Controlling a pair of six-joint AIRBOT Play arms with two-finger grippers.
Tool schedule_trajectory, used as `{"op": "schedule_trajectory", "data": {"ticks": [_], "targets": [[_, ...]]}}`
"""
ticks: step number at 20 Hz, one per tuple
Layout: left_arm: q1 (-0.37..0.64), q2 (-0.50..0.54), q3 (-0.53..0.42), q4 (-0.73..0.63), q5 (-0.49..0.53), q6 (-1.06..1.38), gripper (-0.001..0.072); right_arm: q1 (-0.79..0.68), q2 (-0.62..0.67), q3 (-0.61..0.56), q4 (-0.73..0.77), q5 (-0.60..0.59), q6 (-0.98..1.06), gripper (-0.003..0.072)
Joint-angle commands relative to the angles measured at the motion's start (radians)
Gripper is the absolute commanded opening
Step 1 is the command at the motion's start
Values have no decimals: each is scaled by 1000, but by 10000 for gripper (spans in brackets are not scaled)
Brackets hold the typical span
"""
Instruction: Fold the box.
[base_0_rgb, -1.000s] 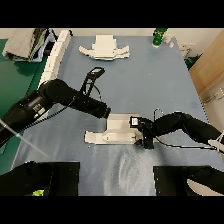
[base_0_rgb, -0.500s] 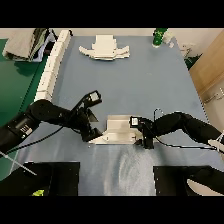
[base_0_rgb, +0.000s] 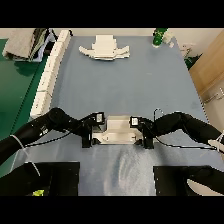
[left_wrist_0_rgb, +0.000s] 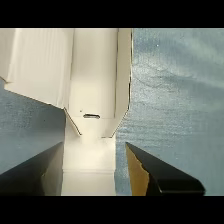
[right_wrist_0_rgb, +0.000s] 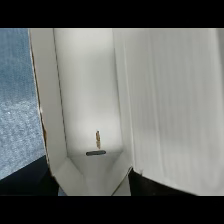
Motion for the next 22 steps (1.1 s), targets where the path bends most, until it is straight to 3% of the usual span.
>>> {"op": "schedule_trajectory", "data": {"ticks": [1,2,4,6,13,17,20,21,22], "targets": [[-22,-57,-2,-76,87,131,572,0,-1,0,0,0,0,562],[-37,-62,1,-112,106,148,569,0,-1,0,0,0,0,562],[-64,-69,10,-145,131,156,221,0,-1,0,0,0,0,562],[-84,-69,19,-145,136,153,101,0,-1,0,0,0,0,561],[-111,-84,19,-228,127,150,103,0,-1,0,0,0,0,562],[-106,-84,19,-143,127,131,103,0,-1,0,0,0,0,562],[-113,-90,19,-185,129,125,105,0,-1,0,0,0,0,562],[-114,-98,18,-203,127,127,113,0,-1,0,0,0,0,562],[-114,-105,18,-209,124,126,231,0,-1,0,0,0,0,562]]}}
